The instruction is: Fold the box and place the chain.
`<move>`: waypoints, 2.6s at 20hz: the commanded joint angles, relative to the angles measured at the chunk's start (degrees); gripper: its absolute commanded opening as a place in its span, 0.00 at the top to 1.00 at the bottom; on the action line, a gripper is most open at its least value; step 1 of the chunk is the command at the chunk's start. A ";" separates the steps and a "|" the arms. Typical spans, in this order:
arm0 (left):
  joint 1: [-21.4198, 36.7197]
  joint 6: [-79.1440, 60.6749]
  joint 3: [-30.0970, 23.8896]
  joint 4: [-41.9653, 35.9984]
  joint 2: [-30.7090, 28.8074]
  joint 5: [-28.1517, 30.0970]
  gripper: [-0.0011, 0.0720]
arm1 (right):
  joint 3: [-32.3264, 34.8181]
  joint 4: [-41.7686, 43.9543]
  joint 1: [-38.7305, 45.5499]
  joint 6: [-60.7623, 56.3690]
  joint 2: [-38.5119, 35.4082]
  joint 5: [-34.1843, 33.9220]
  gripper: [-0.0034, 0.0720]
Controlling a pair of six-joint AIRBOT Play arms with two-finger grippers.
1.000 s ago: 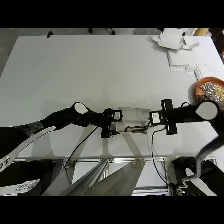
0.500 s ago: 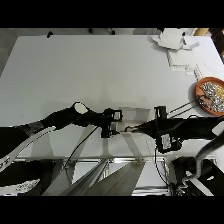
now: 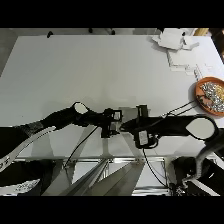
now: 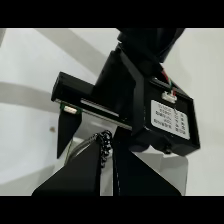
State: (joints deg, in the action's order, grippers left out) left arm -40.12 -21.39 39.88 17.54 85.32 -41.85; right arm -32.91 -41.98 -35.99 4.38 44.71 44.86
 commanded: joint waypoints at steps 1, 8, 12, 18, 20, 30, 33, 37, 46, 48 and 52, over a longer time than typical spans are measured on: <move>0.02 -0.02 -0.02 0.02 -0.04 0.02 0.52 | -0.04 -0.81 -1.75 -0.09 5.46 -4.61 0.93; 0.02 -0.02 -0.02 0.02 -0.04 0.02 0.52 | -0.07 -17.99 -1.70 -15.39 3.98 -7.48 0.68; 0.02 -0.02 -0.02 0.02 -0.04 0.00 0.52 | -0.26 -19.89 4.57 -15.67 -3.37 -2.19 0.68; 0.02 -0.02 -0.02 0.02 -0.04 0.02 0.52 | -0.24 -30.69 23.91 -10.19 -7.30 13.00 0.68; 0.02 -0.02 -0.02 0.02 -0.04 0.00 0.52 | -0.24 -31.78 30.10 -7.48 -4.74 14.03 0.69; 0.02 -0.02 -0.02 0.02 -0.04 0.00 0.52 | -0.24 -30.62 37.00 3.30 14.80 7.80 0.69; 0.02 -0.02 -0.02 0.02 -0.04 0.02 0.52 | -0.24 -30.21 37.00 3.69 18.27 7.13 0.69; 0.02 -0.02 -0.02 0.02 -0.04 0.00 0.52 | -0.24 -28.70 37.00 3.67 21.99 6.51 0.69; 0.02 -0.02 -0.02 0.02 -0.04 0.00 0.52 | -0.24 -28.72 37.00 3.63 23.21 8.50 0.93; 0.02 -0.02 -0.02 0.02 -0.04 0.02 0.52 | -0.24 -28.68 36.98 3.39 20.31 10.62 0.93; 0.02 -0.02 -0.02 0.02 -0.04 0.02 0.52 | -0.24 -22.29 35.19 0.13 10.95 17.53 0.93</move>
State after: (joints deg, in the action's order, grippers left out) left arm -40.10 -21.39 39.88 17.54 85.32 -41.85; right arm -33.10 -68.75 0.32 6.13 60.93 56.99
